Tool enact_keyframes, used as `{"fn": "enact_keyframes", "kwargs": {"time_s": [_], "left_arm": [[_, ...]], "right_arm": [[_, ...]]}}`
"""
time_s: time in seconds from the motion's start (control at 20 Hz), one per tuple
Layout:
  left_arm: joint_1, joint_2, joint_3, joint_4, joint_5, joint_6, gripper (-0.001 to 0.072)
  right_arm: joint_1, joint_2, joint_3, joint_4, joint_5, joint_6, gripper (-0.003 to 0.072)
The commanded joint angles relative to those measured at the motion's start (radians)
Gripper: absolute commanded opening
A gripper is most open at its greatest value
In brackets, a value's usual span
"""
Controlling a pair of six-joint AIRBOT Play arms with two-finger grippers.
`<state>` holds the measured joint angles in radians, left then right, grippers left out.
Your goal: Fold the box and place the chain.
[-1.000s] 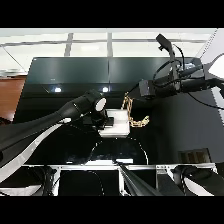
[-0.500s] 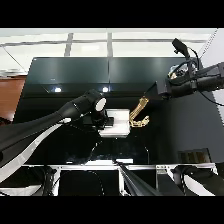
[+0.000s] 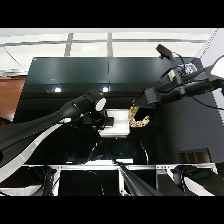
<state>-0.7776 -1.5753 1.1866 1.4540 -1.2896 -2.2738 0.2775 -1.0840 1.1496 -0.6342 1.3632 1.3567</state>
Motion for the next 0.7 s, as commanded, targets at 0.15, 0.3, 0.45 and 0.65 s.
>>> {"fn": "enact_keyframes", "kwargs": {"time_s": [0.15,0.3,0.45,0.65], "left_arm": [[0.000,0.000,0.000,0.000,0.002,0.000,0.0027],[0.000,0.000,0.000,0.000,0.002,0.000,0.0027],[0.000,0.000,0.000,0.000,0.002,0.000,0.0027],[0.000,0.000,0.000,0.000,0.002,0.000,0.0027]], "right_arm": [[0.134,-0.008,-0.156,0.013,-0.273,0.039,0.0017],[0.136,-0.008,-0.227,0.013,-0.307,0.041,0.0018],[0.136,-0.008,-0.245,0.013,-0.310,0.042,0.0046],[0.080,-0.001,-0.245,0.009,-0.273,0.041,0.0317]]}}
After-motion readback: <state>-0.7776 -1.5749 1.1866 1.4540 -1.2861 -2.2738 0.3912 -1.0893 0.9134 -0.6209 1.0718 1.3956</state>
